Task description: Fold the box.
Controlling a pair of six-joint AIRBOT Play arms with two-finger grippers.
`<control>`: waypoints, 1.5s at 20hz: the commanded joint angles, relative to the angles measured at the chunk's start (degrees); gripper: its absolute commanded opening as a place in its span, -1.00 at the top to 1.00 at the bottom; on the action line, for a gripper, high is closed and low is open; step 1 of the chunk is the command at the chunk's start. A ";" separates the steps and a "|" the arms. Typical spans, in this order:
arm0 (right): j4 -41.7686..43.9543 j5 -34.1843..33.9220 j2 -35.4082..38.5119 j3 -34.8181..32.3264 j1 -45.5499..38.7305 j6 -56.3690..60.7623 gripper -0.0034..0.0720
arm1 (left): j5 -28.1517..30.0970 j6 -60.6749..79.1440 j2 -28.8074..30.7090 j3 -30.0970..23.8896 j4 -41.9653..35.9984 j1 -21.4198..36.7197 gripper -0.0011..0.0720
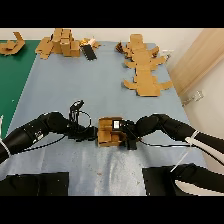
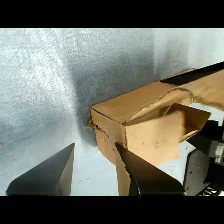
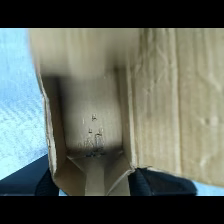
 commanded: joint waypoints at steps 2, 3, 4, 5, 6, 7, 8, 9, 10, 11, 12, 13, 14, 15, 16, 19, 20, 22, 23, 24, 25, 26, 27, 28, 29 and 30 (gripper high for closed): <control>-0.11 -0.26 -0.04 -0.04 0.07 0.04 -0.42 | -1.66 -1.29 0.02 0.66 0.83 -0.15 0.03; -0.09 -0.26 -0.04 -0.04 0.07 0.04 -0.42 | -1.64 -1.29 0.02 0.66 0.90 -0.13 0.03; -0.09 -0.26 -0.04 -0.04 0.07 0.04 -0.42 | -1.97 -1.33 0.02 0.66 0.98 0.20 0.03; -0.09 -0.26 -0.04 -0.04 0.07 0.04 -0.42 | -2.82 -1.36 0.02 0.66 1.03 0.83 0.03; -0.09 -0.26 -0.04 -0.04 0.07 0.04 -0.42 | -4.11 -1.33 0.02 0.66 1.03 1.86 0.03; -0.11 -0.26 -0.04 -0.04 0.07 0.04 -0.42 | -5.35 -1.33 0.02 0.66 1.03 3.04 0.03; -0.09 -0.24 -0.04 -0.04 0.07 0.04 -0.42 | -6.58 -1.33 0.02 0.66 0.94 4.26 0.03; -0.11 -0.24 -0.04 -0.04 0.07 0.04 -0.42 | -7.56 -1.33 0.02 0.66 0.74 5.07 0.03; -0.11 -0.24 -0.04 -0.04 0.07 0.04 -0.42 | -8.11 -1.31 0.17 0.66 0.55 5.55 0.03; -0.09 -0.24 -0.04 -0.04 0.07 0.04 -0.42 | -8.37 -1.29 0.42 0.79 0.57 5.55 0.03; -0.11 -0.24 -0.04 -0.04 0.07 0.04 -0.42 | -8.66 -1.27 0.70 1.11 0.46 5.53 -0.03; -0.11 -0.22 -0.04 -0.04 0.07 0.04 -0.42 | -8.72 -1.16 1.05 1.44 0.00 5.53 -0.02; -0.11 -0.22 -0.04 -0.04 0.07 0.04 -0.42 | -8.92 -0.46 1.42 1.68 -1.11 5.53 -0.02; -0.11 -0.24 -0.04 -0.04 0.07 0.04 -0.42 | -9.07 0.28 1.73 1.73 -2.34 5.53 -0.02; -0.11 -0.24 -0.04 -0.04 0.07 0.04 -0.42 | -9.44 0.28 1.81 1.73 -3.39 5.53 -0.02; -0.09 -0.24 -0.04 -0.04 0.07 0.04 -0.42 | -10.05 0.28 1.81 1.73 -4.85 5.44 -0.02; -0.11 -0.24 -0.04 -0.04 0.07 0.04 -0.42 | -10.05 0.26 1.81 1.73 -4.87 5.42 -0.02; -0.11 -0.24 -0.04 -0.04 0.07 0.04 -0.42 | -10.51 0.28 1.79 1.70 -4.85 5.42 -0.03; -0.11 -0.22 -0.04 -0.04 0.07 0.04 -0.42 | -10.58 0.28 1.77 1.70 -4.83 5.42 -0.03; -0.11 -0.22 -0.04 -0.04 0.07 0.04 -0.42 | -10.54 0.31 1.66 1.70 -4.85 5.40 -0.11; -0.11 -0.22 -0.04 -0.04 0.07 0.04 -0.42 | -10.47 0.28 1.53 1.70 -4.85 5.29 -0.51; -0.11 -0.22 -0.04 -0.04 0.07 0.04 -0.42 | -9.86 0.28 1.49 1.70 -4.83 4.87 -0.53; -0.09 -0.24 -0.04 -0.04 0.07 0.02 -0.42 | -8.83 0.26 1.46 1.70 -4.83 4.02 -0.53; -0.11 -0.22 -0.04 -0.04 0.07 0.04 -0.42 | -7.91 0.28 1.46 1.70 -4.85 3.15 -0.53; -0.11 -0.24 -0.04 -0.04 0.07 0.04 -0.42 | -7.17 0.63 1.46 1.70 -4.81 2.19 -0.53; -0.09 -0.24 -0.04 -0.04 0.07 0.04 -0.42 | -6.43 1.84 1.46 1.70 -4.81 1.53 -0.53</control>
